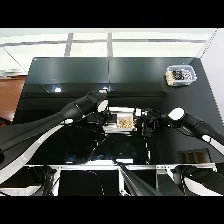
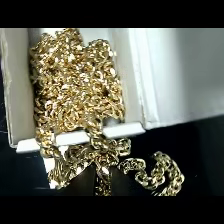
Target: Fold the box and place the chain.
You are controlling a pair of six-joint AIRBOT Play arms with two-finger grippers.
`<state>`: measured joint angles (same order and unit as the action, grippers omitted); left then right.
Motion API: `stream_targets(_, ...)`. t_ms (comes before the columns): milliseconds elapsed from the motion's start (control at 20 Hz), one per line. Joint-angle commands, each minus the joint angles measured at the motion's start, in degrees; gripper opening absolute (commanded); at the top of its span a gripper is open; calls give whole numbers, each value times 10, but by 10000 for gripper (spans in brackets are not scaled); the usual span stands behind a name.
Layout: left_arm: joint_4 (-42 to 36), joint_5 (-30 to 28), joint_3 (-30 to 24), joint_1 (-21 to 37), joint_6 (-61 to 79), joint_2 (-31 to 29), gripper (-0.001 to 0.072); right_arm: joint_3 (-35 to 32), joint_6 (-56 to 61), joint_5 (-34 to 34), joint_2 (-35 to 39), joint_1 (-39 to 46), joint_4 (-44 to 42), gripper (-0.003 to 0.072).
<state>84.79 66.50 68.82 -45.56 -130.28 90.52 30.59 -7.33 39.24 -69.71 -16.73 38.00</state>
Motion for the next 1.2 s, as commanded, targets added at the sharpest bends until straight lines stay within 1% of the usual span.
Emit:
stream_targets(0,0,0,0,0,0,0,25,0,108,7,17,0,5,17)
stream_targets(150,0,0,0,0,0,0,25,0,250,13,74,0,67,16)
stream_targets(250,0,0,0,0,0,0,25,2,347,49,135,0,106,17)
stream_targets(400,0,0,0,0,0,0,25,7,434,127,234,0,105,17)
stream_targets(500,0,0,0,0,0,0,25,33,503,175,294,0,105,16)
stream_targets(600,0,0,0,0,0,0,25,72,550,199,332,0,102,16)
stream_targets(700,0,0,0,0,0,0,25,115,567,205,344,-1,74,16)
stream_targets(750,0,0,0,0,0,0,25,129,565,194,344,0,34,17)
stream_targets(800,0,0,0,0,0,0,25,130,564,169,344,-1,-18,17)
stream_targets(900,0,0,0,0,0,0,25,130,555,148,335,-1,-84,17)
stream_targets(1050,0,0,0,0,0,0,25,117,556,133,305,-2,-110,17)
stream_targets(1150,0,0,0,0,0,0,25,99,555,130,273,-10,-110,17)
